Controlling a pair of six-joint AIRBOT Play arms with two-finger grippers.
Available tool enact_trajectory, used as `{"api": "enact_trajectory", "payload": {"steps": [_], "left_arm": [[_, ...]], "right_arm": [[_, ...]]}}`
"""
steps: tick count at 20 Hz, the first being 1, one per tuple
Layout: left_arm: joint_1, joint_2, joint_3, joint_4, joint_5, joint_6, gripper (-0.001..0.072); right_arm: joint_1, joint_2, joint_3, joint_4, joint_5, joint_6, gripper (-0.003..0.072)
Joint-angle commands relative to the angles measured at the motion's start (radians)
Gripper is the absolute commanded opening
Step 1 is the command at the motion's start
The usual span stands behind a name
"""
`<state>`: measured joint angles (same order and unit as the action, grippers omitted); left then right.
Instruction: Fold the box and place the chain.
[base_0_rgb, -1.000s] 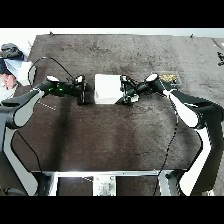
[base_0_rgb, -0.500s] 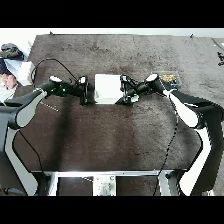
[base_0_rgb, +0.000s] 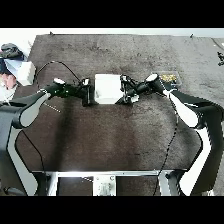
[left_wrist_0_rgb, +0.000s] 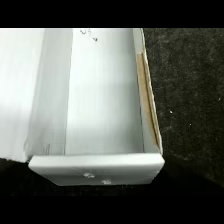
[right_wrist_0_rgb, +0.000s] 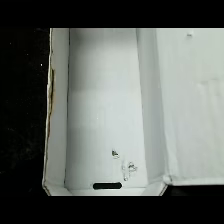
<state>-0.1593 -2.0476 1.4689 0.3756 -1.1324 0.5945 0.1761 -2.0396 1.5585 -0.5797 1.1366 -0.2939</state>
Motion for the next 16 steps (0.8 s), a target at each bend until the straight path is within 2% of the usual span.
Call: {"api": "enact_trajectory", "payload": {"steps": [1,7,16], "left_arm": [[-0.002,-0.001,0.006,-0.019,-0.016,-0.004,0.0711],[-0.002,-0.002,0.019,-0.034,-0.041,-0.019,0.0710],[-0.002,-0.024,0.019,-0.018,-0.003,-0.062,0.0709]], "right_arm": [[0.001,0.000,0.000,0.000,0.000,0.000,0.0444],[0.001,0.000,0.000,0.000,0.000,0.000,0.0444],[0.001,0.000,0.000,0.000,0.000,0.000,0.0444]]}}
